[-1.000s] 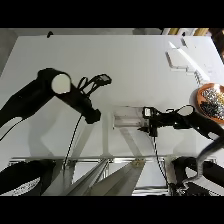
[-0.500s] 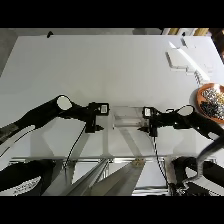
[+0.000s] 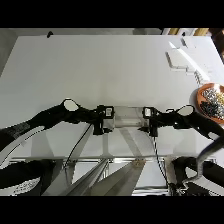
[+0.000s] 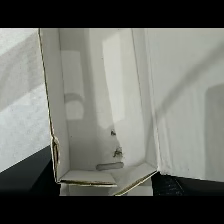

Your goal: Fold the box and place the chain.

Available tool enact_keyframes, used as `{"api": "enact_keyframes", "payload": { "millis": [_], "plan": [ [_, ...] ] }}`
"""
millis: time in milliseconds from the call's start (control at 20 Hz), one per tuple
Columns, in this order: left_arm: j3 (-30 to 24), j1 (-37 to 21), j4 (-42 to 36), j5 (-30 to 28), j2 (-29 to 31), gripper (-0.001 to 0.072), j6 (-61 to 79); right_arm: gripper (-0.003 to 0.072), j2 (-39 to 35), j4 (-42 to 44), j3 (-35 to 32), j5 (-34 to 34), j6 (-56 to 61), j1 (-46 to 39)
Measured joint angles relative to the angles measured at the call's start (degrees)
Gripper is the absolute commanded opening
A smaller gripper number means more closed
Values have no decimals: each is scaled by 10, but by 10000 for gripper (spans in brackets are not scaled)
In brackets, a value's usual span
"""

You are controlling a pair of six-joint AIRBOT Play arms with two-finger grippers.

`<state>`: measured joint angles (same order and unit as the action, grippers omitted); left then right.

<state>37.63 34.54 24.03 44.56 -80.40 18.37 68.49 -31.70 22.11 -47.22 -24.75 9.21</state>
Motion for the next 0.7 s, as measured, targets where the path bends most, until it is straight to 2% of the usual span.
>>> {"api": "enact_keyframes", "payload": {
  "millis": [450, 700],
  "plan": [
    [0, 10, -26, -10, -12, 711, 10, 399, 0, 0, 0, 0, 1, 0],
    [-2, -23, -12, 15, -3, 711, 17, 399, 0, 1, 0, 2, 1, 0]
  ]
}}
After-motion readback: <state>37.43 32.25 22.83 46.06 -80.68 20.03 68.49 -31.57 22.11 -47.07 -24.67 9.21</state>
